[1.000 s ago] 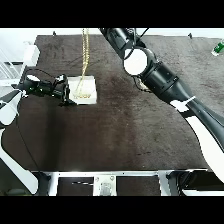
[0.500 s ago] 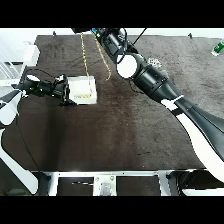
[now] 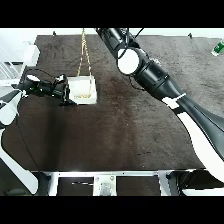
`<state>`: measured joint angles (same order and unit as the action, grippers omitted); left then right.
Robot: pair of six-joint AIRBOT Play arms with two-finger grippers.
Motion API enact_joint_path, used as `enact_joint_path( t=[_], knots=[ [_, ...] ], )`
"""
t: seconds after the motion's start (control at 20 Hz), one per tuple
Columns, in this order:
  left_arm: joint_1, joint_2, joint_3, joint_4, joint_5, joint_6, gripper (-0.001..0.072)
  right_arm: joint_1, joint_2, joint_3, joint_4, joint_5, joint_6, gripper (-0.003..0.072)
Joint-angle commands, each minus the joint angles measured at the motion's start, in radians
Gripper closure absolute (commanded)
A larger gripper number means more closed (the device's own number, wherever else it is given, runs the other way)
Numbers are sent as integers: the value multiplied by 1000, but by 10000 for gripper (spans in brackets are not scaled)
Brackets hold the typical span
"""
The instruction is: Fold the box and place the chain.
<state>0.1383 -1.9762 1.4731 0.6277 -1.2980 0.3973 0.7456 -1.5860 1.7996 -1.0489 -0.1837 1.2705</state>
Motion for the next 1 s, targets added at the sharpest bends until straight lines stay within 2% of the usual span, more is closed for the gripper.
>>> enact_joint_path(
  t=[0.0,0.25,0.95],
  knots=[
    [1,0,1,0,0,0,182,1,-8,33,-11,2,0,676],
    [1,0,1,0,0,0,182,1,-9,39,-107,56,0,677],
    [1,0,1,0,0,0,182,13,-61,38,-105,88,5,676]
  ],
)
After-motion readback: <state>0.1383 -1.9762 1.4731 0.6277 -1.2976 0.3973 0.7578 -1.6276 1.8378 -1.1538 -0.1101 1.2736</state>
